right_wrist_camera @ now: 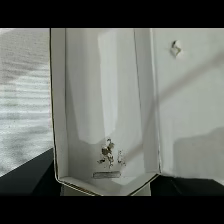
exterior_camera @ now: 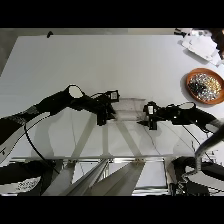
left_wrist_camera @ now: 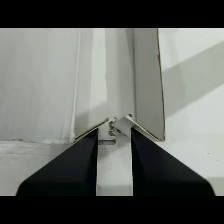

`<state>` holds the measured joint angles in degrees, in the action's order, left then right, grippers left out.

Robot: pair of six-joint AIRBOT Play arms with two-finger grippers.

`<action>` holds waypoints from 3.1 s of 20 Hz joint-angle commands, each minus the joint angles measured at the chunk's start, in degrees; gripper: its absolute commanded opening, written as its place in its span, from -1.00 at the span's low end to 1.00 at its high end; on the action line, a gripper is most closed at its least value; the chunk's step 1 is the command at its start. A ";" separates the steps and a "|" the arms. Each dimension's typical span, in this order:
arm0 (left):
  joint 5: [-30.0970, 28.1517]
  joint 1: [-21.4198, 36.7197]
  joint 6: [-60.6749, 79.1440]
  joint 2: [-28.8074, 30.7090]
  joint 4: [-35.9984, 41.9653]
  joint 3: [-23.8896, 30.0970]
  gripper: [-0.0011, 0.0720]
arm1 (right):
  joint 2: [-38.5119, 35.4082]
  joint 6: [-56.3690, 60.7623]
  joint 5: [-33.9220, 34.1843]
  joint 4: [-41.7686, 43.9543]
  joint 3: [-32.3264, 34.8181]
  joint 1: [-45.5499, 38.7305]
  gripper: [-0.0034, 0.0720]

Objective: Fold the box and place the chain.

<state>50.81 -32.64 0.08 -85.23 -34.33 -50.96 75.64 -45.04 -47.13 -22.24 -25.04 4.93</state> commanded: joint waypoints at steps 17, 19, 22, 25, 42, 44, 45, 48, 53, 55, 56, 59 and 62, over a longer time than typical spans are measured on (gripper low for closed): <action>-10.43 -5.44 0.15 -5.18 2.58 0.02 0.28 | -0.04 -0.02 -0.02 0.00 -0.02 0.00 0.20; -10.29 -5.73 0.17 -5.84 2.58 0.02 0.46 | -0.04 -0.02 -0.02 0.00 -0.02 0.00 0.20; -10.25 -6.03 0.15 -5.97 2.60 0.00 0.37 | -0.04 -0.02 -0.04 0.00 -0.02 0.00 0.20; -8.70 -5.51 0.11 -5.09 2.43 0.02 -0.43 | -0.04 -0.02 -0.04 0.00 -0.02 0.00 0.20; -3.37 14.32 -45.07 15.30 -3.13 13.55 -0.97 | -0.04 -0.02 -0.04 0.00 -0.02 0.00 0.20; -3.54 14.88 -47.10 15.30 -3.69 13.92 -0.97 | -0.04 -0.02 -0.02 0.00 -0.02 0.00 0.20; -3.80 14.82 -48.04 15.30 -3.67 13.92 -0.97 | -0.04 -0.02 -0.02 0.00 -0.02 0.00 0.20; -4.33 15.30 -55.17 14.23 -4.11 13.92 -0.97 | -0.04 -0.02 -0.04 0.00 -0.02 0.00 0.20; -3.37 13.55 -54.84 8.55 -3.37 13.92 -0.97 | -0.04 -0.02 -0.04 0.00 -0.02 0.00 0.20; -3.54 11.80 -52.43 7.37 -1.09 13.92 -0.97 | -0.04 -0.02 -0.04 0.00 -0.02 0.00 0.20; -3.96 11.08 -51.60 6.80 0.17 13.92 -0.97 | -0.04 -0.02 -0.02 0.00 -0.02 0.00 0.20; -5.70 9.03 -51.32 4.81 1.57 13.90 -0.97 | -0.04 -0.02 -0.02 0.00 -0.02 0.00 0.20; -5.79 7.63 -50.88 3.91 2.49 13.90 -0.97 | -0.04 -0.02 -0.04 0.00 -0.02 0.00 0.20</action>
<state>45.65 -23.59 -51.53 -80.18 -33.32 -37.08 75.64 -45.06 -47.16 -22.26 -25.06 4.93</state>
